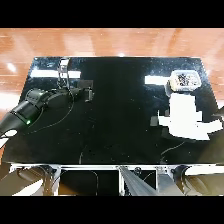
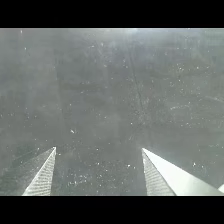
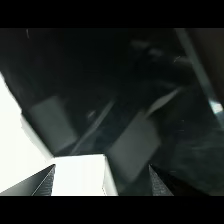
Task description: Fold the box and place the chain.
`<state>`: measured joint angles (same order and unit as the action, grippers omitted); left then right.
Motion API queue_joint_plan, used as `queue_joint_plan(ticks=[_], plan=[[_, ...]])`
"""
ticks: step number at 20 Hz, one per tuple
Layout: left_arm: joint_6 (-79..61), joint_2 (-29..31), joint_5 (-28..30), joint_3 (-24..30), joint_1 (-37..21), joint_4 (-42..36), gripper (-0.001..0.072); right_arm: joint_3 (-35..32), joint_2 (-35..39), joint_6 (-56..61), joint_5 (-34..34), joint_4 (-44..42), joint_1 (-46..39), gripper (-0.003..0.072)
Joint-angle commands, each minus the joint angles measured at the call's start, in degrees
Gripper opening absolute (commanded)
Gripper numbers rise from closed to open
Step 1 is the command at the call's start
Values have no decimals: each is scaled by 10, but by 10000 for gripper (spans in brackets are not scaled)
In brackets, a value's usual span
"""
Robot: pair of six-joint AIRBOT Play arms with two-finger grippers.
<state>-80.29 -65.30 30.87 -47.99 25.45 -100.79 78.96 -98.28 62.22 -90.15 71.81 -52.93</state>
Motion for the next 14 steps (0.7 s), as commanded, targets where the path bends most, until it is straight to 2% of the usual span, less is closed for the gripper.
queue_joint_plan(ticks=[1,6,13,14], plan=[[0,0,9,0,0,-3,634,-2,-34,-18,-68,-31,-8,720],[15,0,10,0,0,-4,634,-49,-34,-21,-66,-19,-5,720],[15,0,10,0,0,-4,634,-64,-34,-27,-60,-10,12,710],[15,0,10,0,0,-4,633,-64,-34,-30,-64,-10,18,492]])
